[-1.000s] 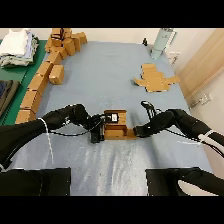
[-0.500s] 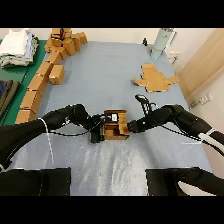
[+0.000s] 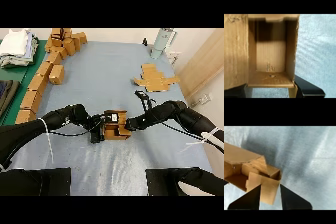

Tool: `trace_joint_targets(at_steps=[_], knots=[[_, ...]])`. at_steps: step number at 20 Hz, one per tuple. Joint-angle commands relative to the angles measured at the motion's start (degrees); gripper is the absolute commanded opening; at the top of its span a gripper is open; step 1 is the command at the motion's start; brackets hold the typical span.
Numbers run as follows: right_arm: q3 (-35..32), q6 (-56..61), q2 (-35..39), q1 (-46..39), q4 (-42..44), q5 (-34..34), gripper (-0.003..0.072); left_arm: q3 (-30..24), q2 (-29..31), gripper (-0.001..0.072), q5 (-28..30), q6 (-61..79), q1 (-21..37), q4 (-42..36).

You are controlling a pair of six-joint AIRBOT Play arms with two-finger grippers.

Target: Fold the box.

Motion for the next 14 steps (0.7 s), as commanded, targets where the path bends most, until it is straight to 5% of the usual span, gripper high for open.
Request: trace_joint_targets(at_steps=[1, 2, 4, 10, 14], knots=[[0.17, 1.01, 0.07, 0.00, 0.72, -1.03, 0.0387, 0.00, 0.04, 0.0495, 0.00, 0.02, 0.04, 0.00], [0.17, 1.36, 0.07, 0.00, 0.76, -1.33, 0.0394, -0.02, 0.04, 0.0495, 0.00, 0.02, 0.04, 0.00], [0.15, 2.01, -0.04, 0.02, 0.79, -1.75, 0.0530, 0.00, 0.04, 0.0495, 0.00, 0.02, 0.04, 0.00], [0.37, 8.44, -3.50, 5.16, -0.85, 0.50, 0.0526, 0.00, 0.04, 0.0495, 0.00, 0.00, 0.04, 0.00], [3.54, 23.89, -6.91, 11.32, -15.61, 0.26, 0.0520, 0.00, 0.04, 0.0495, 0.00, 0.00, 0.04, 0.00]])
